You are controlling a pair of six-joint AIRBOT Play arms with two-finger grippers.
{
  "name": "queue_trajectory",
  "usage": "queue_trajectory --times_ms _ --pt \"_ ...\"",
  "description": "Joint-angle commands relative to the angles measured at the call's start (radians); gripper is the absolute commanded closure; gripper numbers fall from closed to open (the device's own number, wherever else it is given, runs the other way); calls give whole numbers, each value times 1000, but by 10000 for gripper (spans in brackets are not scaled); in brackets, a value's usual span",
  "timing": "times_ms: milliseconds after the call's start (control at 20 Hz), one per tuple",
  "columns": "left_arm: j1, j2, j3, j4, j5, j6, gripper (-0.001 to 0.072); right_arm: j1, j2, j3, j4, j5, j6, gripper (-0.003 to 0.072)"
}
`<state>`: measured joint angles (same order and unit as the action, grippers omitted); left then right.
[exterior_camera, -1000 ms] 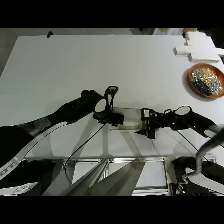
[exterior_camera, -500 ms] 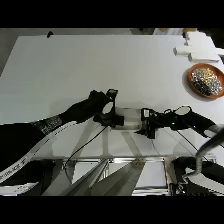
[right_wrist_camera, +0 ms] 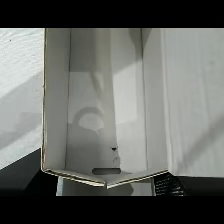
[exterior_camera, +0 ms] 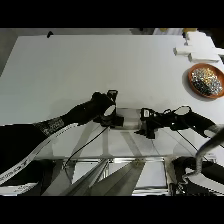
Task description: Fold the box and place the chain.
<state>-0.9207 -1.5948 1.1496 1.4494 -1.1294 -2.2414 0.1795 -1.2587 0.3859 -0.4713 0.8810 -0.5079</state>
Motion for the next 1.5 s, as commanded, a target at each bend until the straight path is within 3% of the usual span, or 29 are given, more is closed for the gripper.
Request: queue_trajectory --times_ms 0,400,500,700,750,850,1150,1350,1450 --pt "0 2 20 27 -14 -7 558 -1 0 1 0 1 3 348" --pt "-6 -24 36 24 -27 -11 581 -1 0 1 0 2 3 348" --pt "-6 -30 36 22 -27 -11 706 -1 0 1 0 1 3 348" --pt "-5 -31 36 22 -27 -21 707 -1 0 1 0 2 3 348" --pt "-5 -31 36 22 -27 -23 691 -1 0 1 0 1 3 348" --pt "-4 -29 36 21 -27 -22 534 -1 0 1 0 2 3 348" --pt "47 53 37 19 -28 18 525 -1 0 1 0 1 3 348" --pt "118 150 37 -85 -66 229 521 -1 0 1 0 2 3 348" --pt "152 191 37 -124 -104 315 468 -1 0 1 0 2 3 348"
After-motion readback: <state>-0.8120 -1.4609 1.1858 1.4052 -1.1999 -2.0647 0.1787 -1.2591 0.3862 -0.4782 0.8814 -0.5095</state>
